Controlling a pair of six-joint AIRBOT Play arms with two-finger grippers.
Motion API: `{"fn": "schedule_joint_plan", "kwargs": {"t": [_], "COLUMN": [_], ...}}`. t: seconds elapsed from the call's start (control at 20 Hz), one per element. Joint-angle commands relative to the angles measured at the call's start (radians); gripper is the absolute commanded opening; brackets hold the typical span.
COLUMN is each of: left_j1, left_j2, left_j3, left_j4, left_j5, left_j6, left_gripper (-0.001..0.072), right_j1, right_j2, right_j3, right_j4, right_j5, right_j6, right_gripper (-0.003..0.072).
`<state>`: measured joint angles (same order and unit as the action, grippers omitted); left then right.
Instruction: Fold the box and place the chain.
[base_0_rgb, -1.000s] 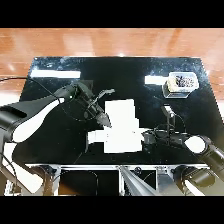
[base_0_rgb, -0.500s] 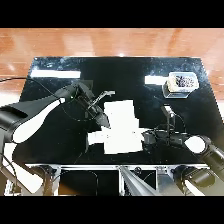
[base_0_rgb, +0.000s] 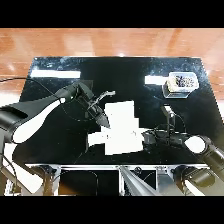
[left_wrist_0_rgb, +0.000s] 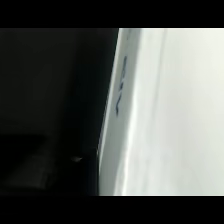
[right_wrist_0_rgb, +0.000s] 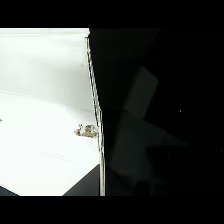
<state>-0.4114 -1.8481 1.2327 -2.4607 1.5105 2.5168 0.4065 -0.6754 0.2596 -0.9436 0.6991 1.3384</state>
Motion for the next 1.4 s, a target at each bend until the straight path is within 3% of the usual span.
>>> {"fn": "schedule_joint_plan", "kwargs": {"t": [0.0,0.1,0.15,0.2,0.25,0.45,0.75,0.95,1.15,1.35], "left_j1": [0.000,0.000,0.000,0.003,0.007,0.008,-0.018,-0.063,-0.109,-0.129], "left_j2": [0.000,0.000,0.000,0.000,0.000,0.006,0.092,0.164,0.253,0.385], "left_j3": [0.013,0.034,0.039,0.045,0.051,0.087,0.086,0.070,-0.040,-0.256], "left_j4": [0.047,0.121,0.134,0.140,0.142,0.160,0.157,0.164,0.229,0.235], "left_j5": [-0.004,-0.008,-0.010,-0.011,-0.016,-0.023,-0.111,-0.189,-0.323,-0.587], "left_j6": [0.020,0.040,0.062,0.083,0.086,0.098,0.162,0.218,0.258,0.290], "left_gripper": [0.0020,0.0020,0.0020,0.0020,0.0020,0.0019,0.0017,0.0017,0.0017,0.0017], "right_j1": [0.001,0.000,0.000,0.000,0.000,-0.002,-0.002,-0.002,-0.006,-0.065], "right_j2": [0.000,0.000,0.000,0.000,0.000,0.000,0.000,0.000,0.000,0.000], "right_j3": [0.000,0.000,0.000,0.000,0.001,0.062,0.314,0.386,0.386,0.386], "right_j4": [0.002,0.002,0.002,0.002,0.002,-0.109,-0.426,-0.555,-0.663,-0.676], "right_j5": [0.005,0.008,0.015,0.015,0.022,0.071,0.421,0.511,0.499,0.454], "right_j6": [0.001,0.003,0.020,0.040,0.046,0.041,0.084,0.132,0.162,0.170], "right_gripper": [0.0042,0.0043,0.0192,0.0690,0.0720,0.0720,0.0720,0.0720,0.0720,0.0720]}}
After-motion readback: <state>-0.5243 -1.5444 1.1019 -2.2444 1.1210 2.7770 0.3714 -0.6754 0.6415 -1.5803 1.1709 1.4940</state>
